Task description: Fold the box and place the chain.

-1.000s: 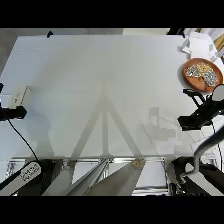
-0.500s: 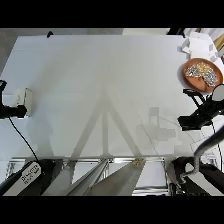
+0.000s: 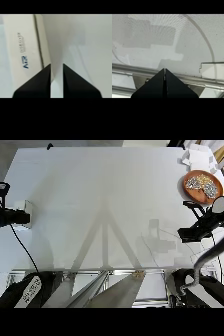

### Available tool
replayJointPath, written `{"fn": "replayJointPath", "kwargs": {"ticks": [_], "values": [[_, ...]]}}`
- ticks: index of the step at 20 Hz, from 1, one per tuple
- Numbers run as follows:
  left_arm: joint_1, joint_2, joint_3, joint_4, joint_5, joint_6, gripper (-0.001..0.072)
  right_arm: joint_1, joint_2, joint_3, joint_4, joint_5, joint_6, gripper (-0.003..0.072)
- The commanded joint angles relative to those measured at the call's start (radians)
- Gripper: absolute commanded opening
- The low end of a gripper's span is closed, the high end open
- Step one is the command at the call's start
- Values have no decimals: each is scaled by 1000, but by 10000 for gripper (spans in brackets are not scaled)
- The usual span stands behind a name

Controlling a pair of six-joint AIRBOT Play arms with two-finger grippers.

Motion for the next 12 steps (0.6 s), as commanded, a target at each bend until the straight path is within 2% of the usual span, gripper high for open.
{"fn": "replayJointPath", "kwargs": {"ticks": [1, 12], "values": [[-38, 11, 0, 0, -97, -72, 123, -1, 0, 0, 0, 0, 0, 15], [-38, 11, 0, 0, -74, -90, 131, -1, 0, 0, 0, 0, 0, 15]]}}
